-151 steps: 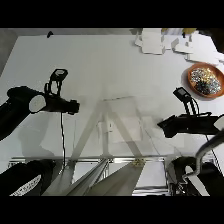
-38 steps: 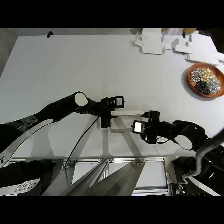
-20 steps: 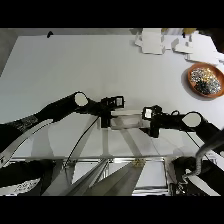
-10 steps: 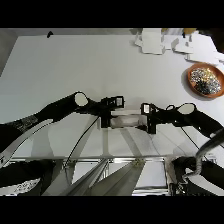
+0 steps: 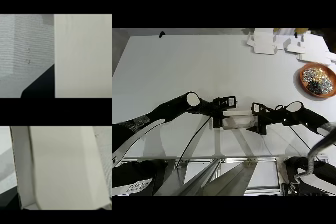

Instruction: Fold the box and place the chain.

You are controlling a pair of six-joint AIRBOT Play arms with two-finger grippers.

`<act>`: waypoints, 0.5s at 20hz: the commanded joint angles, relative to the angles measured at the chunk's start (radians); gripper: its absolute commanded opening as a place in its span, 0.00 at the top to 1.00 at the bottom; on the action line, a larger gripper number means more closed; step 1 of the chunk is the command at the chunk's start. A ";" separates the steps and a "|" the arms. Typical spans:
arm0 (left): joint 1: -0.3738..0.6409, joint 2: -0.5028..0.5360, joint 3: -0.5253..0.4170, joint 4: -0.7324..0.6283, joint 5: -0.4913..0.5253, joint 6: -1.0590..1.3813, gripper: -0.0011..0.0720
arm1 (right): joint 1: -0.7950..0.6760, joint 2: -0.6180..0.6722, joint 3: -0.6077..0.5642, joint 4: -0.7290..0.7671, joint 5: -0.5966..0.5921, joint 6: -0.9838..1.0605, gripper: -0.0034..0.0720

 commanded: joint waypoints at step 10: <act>-0.001 0.000 0.000 0.000 0.000 0.000 0.98 | 0.000 -0.026 0.001 -0.002 -0.004 -0.004 0.45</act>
